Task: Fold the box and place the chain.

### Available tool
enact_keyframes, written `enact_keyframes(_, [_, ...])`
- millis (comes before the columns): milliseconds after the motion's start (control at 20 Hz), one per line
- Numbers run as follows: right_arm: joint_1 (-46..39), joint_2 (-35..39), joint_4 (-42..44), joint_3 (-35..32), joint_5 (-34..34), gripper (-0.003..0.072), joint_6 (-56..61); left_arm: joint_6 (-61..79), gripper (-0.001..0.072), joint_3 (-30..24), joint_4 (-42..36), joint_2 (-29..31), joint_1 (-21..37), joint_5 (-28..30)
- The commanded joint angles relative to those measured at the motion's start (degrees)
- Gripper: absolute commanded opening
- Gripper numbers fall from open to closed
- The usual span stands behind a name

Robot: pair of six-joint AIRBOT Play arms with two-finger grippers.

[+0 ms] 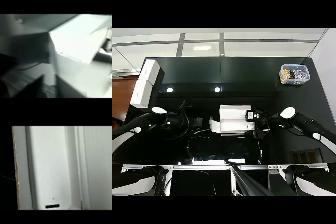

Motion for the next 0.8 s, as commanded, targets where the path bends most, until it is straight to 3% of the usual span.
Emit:
enact_keyframes(0, [0.0, 0.0, 0.0, 0.0, 0.0, 0.0136, 0.0, 2.5, 0.0566, 2.6, -1.5, -0.2, -0.3, -3.5])
enact_keyframes(50, [0.0, 0.0, 0.0, 0.0, 0.0, 0.0136, 0.0, 2.4, 0.0654, 3.4, -1.5, -0.2, -0.4, -4.2])
enact_keyframes(350, [0.0, 0.0, 0.0, 0.0, 0.0, 0.0136, 0.0, -4.7, 0.0613, 9.9, 2.9, -0.2, -6.9, -1.7])
enact_keyframes(450, [0.0, 0.0, 0.0, 0.0, 0.0, 0.0136, 0.0, -11.2, 0.0466, 13.1, 8.3, -0.2, -8.9, -0.9])
enact_keyframes(650, [0.0, 0.0, 0.0, 0.0, 0.0, 0.0136, 0.0, -21.7, 0.0461, 17.7, 16.1, -0.2, -11.2, -0.7])
enact_keyframes(750, [0.0, 0.0, 0.0, 0.0, 0.0, 0.0136, 0.0, -25.3, 0.0391, 19.1, 18.7, -0.2, -12.4, -0.3])
